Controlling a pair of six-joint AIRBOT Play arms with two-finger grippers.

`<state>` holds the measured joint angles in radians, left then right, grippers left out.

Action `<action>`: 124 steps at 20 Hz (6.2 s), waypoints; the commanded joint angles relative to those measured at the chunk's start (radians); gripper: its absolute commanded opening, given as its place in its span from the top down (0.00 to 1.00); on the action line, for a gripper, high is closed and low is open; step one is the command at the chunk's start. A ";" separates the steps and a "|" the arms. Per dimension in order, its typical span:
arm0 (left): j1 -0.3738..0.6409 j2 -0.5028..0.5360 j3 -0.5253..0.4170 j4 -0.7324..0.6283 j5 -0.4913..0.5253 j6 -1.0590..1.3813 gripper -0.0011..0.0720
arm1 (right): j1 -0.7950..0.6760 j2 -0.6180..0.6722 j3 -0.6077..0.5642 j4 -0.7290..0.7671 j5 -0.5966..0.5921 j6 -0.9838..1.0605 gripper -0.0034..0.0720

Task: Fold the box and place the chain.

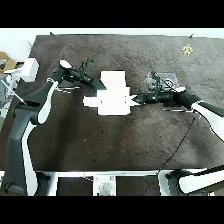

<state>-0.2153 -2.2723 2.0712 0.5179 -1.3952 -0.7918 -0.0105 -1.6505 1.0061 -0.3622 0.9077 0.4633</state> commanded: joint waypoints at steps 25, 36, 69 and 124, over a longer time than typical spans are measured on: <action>-0.016 -0.027 0.001 0.006 -0.130 0.140 0.97 | -0.007 0.012 0.002 -0.027 -0.043 -0.005 0.46; -0.016 0.075 -0.010 0.029 0.030 0.828 0.97 | -0.093 0.142 0.001 0.024 -0.010 -0.162 0.52; -0.016 0.048 -0.190 -0.037 0.183 1.028 0.97 | 0.109 0.109 0.001 -0.152 0.027 -0.863 0.10; -0.016 0.048 -0.190 -0.048 0.183 1.028 0.97 | 0.094 -0.443 0.669 -0.130 0.338 -0.765 0.10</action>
<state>-0.2306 -2.2238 1.8812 0.4690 -1.2125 0.2363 0.0799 -2.0636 1.6493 -0.5045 1.2148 -0.3008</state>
